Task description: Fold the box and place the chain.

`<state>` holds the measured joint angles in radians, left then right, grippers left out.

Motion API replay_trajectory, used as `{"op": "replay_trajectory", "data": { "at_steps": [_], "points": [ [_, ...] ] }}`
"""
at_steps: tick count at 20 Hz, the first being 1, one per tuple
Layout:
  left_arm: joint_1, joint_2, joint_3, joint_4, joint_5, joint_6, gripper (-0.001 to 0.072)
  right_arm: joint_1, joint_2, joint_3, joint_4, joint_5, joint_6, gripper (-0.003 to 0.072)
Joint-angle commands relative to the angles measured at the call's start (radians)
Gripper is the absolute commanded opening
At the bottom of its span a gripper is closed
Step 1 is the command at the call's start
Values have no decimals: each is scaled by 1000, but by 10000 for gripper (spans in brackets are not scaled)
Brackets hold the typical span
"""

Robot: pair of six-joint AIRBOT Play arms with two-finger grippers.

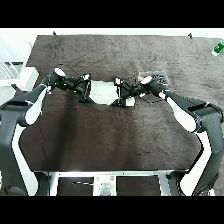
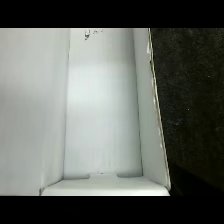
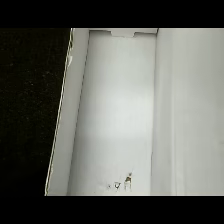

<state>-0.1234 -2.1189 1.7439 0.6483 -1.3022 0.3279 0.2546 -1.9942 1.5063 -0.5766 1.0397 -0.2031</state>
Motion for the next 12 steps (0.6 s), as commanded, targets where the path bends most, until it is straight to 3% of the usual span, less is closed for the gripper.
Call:
{"op": "replay_trajectory", "data": {
  "at_steps": [1,4,6,12],
  "points": [
    [1,1,1,-2,4,2,609,0,1,0,0,0,0,589],
    [1,1,1,-2,3,2,589,0,1,0,0,0,0,589],
    [1,1,1,-1,3,2,489,0,1,0,0,0,0,589],
    [1,1,1,-2,4,1,491,0,1,0,0,0,0,589]
  ]
}}
